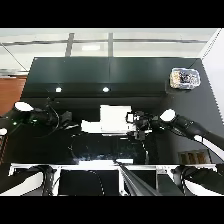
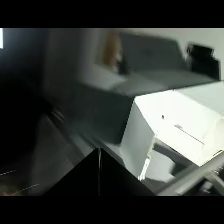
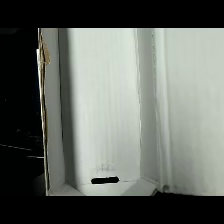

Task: Fold the box and place the chain.

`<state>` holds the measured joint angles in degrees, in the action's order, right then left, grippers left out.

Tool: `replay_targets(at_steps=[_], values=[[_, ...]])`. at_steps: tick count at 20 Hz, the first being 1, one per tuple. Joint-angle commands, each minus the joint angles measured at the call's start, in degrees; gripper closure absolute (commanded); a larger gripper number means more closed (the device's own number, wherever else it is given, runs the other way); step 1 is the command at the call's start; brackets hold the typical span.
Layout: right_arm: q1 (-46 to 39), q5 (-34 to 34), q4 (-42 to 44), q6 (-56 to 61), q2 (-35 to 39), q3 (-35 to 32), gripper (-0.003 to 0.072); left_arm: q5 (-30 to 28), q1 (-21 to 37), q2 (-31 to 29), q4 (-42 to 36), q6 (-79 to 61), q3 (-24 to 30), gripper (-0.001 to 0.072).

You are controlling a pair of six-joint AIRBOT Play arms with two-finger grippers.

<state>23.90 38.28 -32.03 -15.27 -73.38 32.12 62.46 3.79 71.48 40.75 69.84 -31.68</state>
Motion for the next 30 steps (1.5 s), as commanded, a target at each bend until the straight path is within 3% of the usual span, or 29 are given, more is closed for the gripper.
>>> replay_targets(at_steps=[1, 7, 10, 12, 13, 15, 16, 25, 27, 30], values=[[0.02, 0.0, 0.02, 0.0, -0.04, 0.0, 0.0383, -1.29, -4.33, 6.29, -5.31, -0.07, 0.83, 0.0684], [0.02, 0.0, 0.02, 0.0, -0.04, 0.0, 0.0382, -3.41, -9.97, 6.88, -12.96, -8.2, 0.83, 0.0683], [0.02, 0.0, 0.02, 0.0, -0.04, 0.0, 0.0383, -0.9, -9.94, 6.88, -20.63, -16.39, 0.81, 0.0683], [0.02, 0.0, 0.02, 0.0, -0.04, 0.0, 0.0382, 1.53, -9.94, 6.88, -21.66, -19.28, 0.35, 0.0666], [0.02, -0.02, 0.02, 0.0, -0.04, 0.0, 0.0382, 2.05, -9.92, 6.88, -21.57, -19.52, 0.09, 0.0523], [0.02, 0.0, 0.02, 0.0, -0.04, 0.0, 0.0382, 2.45, -9.84, 6.88, -21.49, -19.52, -0.44, 0.0087], [0.02, 0.0, 0.02, 0.0, -0.04, 0.0, 0.0382, 2.67, -9.86, 6.88, -21.49, -19.61, -0.83, 0.0001], [0.02, 0.0, 0.02, 0.0, -0.04, 0.0, 0.0382, 5.18, -12.63, 6.88, -18.95, -21.64, -5.9, 0.0026], [0.02, 0.0, 0.02, 0.0, -0.04, 0.0, 0.0382, 5.66, -13.84, 6.88, -16.22, -20.83, -7.06, 0.0124], [0.02, -0.02, 0.02, 0.0, -0.04, 0.0, 0.0382, 5.42, -16.33, 6.88, -13.53, -17.7, -8.24, 0.0131]])
